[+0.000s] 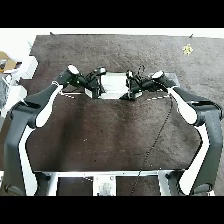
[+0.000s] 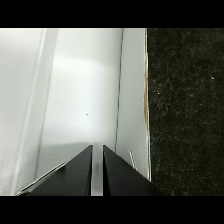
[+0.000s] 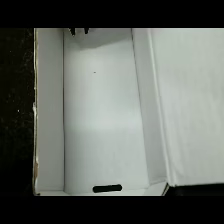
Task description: Fold the box and place the chain.
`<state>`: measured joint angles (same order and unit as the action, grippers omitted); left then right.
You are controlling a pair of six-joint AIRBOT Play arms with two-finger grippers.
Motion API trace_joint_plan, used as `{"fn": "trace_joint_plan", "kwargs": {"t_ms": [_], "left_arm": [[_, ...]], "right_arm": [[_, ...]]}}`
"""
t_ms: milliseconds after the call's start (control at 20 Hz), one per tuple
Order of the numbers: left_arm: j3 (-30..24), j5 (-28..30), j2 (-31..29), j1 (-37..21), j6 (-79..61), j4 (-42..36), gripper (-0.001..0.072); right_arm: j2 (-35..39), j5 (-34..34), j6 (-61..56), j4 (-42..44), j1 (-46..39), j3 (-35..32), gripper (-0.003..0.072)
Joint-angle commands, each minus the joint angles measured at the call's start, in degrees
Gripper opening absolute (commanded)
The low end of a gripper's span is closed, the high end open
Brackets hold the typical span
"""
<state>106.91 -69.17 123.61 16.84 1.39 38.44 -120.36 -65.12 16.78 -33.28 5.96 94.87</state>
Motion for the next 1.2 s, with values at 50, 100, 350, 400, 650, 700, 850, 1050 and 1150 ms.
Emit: {"fn": "trace_joint_plan", "kwargs": {"t_ms": [50,100,350,400,650,700,850,1050,1150], "left_arm": [[0.0,-0.1,0.3,0.1,-0.9,0.1,0.0158],[0.0,-0.2,0.3,0.1,-0.7,0.1,0.0485],[0.0,0.3,0.3,0.1,1.4,0.2,0.0708],[0.0,0.4,0.3,0.1,1.6,0.3,0.0708],[0.2,0.0,-0.4,-2.2,4.6,0.4,0.0180],[0.2,-0.6,-1.0,-3.2,4.6,-0.2,0.0100],[0.5,-3.3,-3.9,-6.1,7.5,-0.6,0.0071],[4.5,-8.6,-9.3,-9.8,24.7,2.5,0.0011],[5.2,-8.9,-11.4,-11.8,40.9,4.8,0.0010]], "right_arm": [[0.0,0.0,0.0,0.0,0.0,0.0,0.0385],[0.0,0.0,0.0,0.0,0.0,0.0,0.0385],[0.0,0.0,0.0,0.0,0.0,0.0,0.0385],[0.0,0.0,0.0,0.0,0.0,0.0,0.0385],[0.0,0.0,0.0,0.0,0.0,0.0,0.0385],[0.0,0.0,0.0,0.0,0.0,0.0,0.0385],[0.0,0.0,0.0,0.0,0.0,0.0,0.0385],[0.0,0.0,0.0,0.0,0.0,0.0,0.0385],[0.0,0.0,0.0,0.0,0.0,0.0,0.0386]]}}
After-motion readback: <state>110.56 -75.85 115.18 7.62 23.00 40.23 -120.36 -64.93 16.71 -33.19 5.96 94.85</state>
